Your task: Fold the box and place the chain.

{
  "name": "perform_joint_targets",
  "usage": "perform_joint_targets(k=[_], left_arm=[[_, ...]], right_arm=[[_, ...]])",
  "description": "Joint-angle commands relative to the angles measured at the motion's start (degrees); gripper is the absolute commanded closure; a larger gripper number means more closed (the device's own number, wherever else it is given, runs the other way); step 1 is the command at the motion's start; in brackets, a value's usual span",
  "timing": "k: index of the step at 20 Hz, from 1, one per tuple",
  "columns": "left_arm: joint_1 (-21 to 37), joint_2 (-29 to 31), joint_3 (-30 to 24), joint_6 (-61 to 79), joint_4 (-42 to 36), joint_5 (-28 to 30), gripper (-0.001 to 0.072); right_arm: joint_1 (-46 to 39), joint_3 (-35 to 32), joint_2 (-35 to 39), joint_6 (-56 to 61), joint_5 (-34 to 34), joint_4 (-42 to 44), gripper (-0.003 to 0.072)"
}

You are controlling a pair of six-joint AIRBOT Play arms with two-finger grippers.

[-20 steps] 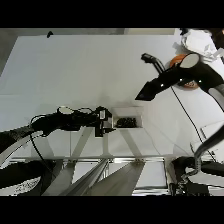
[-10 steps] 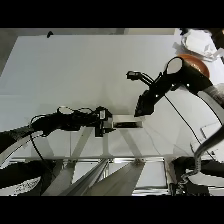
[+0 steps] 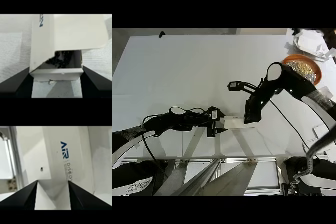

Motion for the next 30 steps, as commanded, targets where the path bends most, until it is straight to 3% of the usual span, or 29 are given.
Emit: perform_joint_targets(k=[1,7,11,20,27,30], left_arm=[[0.04,0.00,0.04,0.00,0.02,0.00,0.0303],[0.04,0.02,0.04,0.00,0.02,0.00,0.0303],[0.04,0.00,0.04,0.00,0.02,0.02,0.0303],[0.04,0.00,0.04,0.00,0.02,0.02,0.0303],[0.04,0.00,0.04,0.00,0.02,0.02,0.0303],[0.04,0.00,0.04,0.00,0.02,0.00,0.0303]], right_arm=[[3.52,0.00,2.43,0.00,-6.45,-6.14,0.0249],[7.85,-0.59,4.33,-0.20,-11.82,-6.88,0.0251],[8.04,-0.83,4.33,0.02,-10.84,-7.19,0.0294],[8.04,-2.21,4.44,0.02,-7.41,-8.07,0.0296],[8.04,-2.21,4.44,0.26,-11.08,-8.20,0.0393],[8.04,-2.21,4.44,0.68,-11.78,-8.55,0.0394]])
